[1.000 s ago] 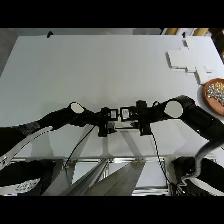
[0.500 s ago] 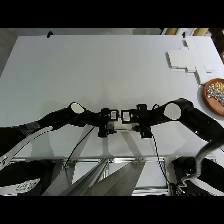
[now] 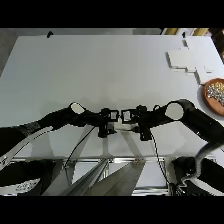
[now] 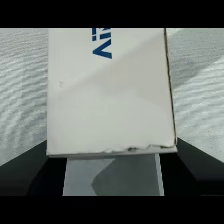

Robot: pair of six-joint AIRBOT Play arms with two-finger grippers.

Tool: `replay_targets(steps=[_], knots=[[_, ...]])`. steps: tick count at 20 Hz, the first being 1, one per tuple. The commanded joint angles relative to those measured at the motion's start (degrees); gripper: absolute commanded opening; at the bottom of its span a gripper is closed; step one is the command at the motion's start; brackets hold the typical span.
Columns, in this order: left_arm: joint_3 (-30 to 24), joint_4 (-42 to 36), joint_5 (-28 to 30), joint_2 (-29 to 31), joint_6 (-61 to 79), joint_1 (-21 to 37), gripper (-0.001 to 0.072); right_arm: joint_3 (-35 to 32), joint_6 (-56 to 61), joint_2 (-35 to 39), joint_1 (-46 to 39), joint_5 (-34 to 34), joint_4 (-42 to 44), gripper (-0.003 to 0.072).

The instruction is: Fold the box and place the chain.

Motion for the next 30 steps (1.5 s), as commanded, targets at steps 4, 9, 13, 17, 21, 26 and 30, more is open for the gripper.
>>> replay_targets(steps=[4,9,13,17,21,26,30], knots=[[-0.02,-0.02,0.15,0.04,-0.04,0.02,0.0092,-0.02,-0.02,0.17,0.0,-2.23,0.81,0.0032],[-0.02,-0.02,0.15,0.02,-0.04,0.02,0.0092,-0.04,0.0,-2.82,0.0,1.14,0.83,0.0018],[-0.02,-0.02,0.15,0.02,-0.04,0.02,0.0092,-0.66,-0.02,-4.61,0.0,0.96,0.85,0.0018],[-0.02,-0.02,0.15,0.02,-0.04,0.02,0.0092,-1.6,-0.02,-4.81,0.0,-0.48,0.85,0.0018],[-0.02,-0.02,0.15,0.04,-0.04,0.02,0.0092,-1.62,-0.02,-4.81,0.0,-1.75,0.85,0.0018],[-0.02,-0.02,0.15,0.04,-0.04,0.02,0.0092,-1.6,1.31,-2.1,-0.26,-1.92,-1.53,0.0019],[-0.02,-0.02,0.15,0.04,-0.04,0.02,0.0092,-1.6,13.99,6.08,-7.93,-1.33,-2.6,0.0018]])
